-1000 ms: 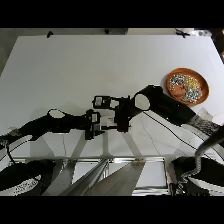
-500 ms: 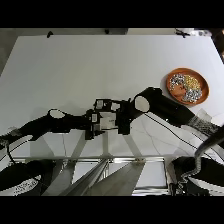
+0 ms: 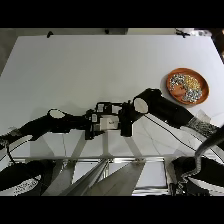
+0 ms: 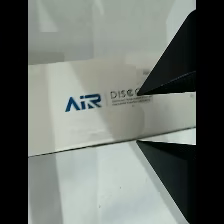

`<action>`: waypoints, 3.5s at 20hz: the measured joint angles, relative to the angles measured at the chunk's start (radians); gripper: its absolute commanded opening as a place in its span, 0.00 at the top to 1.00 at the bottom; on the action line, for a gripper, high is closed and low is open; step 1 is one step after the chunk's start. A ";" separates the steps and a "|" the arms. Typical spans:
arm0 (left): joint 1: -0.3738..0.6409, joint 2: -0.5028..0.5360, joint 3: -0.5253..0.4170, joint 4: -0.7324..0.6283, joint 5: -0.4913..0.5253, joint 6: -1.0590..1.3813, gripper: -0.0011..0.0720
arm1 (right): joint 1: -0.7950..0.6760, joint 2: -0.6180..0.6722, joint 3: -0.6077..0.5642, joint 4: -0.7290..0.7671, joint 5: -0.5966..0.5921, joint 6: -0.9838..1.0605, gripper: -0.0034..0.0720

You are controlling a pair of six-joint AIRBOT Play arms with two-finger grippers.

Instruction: Fold the box and place the chain.

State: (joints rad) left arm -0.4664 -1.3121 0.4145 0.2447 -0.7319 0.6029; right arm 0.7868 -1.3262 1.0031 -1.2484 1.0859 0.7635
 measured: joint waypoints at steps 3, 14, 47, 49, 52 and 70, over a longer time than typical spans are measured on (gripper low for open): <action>0.000 0.000 0.000 0.000 0.000 0.000 0.83 | -0.001 0.035 0.000 -0.001 -0.032 0.000 0.50; 0.000 0.000 0.000 -0.001 0.001 -0.001 0.83 | -0.129 0.185 -0.071 0.232 -0.117 0.112 0.94; 0.000 0.000 0.000 -0.001 0.001 0.000 0.83 | -0.151 0.080 -0.468 0.894 -0.369 -0.272 0.95; 0.000 0.000 0.000 -0.001 0.001 0.000 0.83 | -0.150 0.091 -0.468 0.890 -0.381 -0.275 0.95; 0.000 0.000 0.000 -0.002 0.001 -0.001 0.83 | -0.150 0.140 -0.468 0.872 -0.411 -0.275 0.94; 0.000 0.000 0.000 -0.002 0.001 -0.001 0.83 | -0.150 0.544 -0.396 0.196 0.050 0.347 0.94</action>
State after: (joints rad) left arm -0.4664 -1.3121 0.4145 0.2432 -0.7311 0.6018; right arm 0.6369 -0.7826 0.6075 -1.0527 1.1362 1.1107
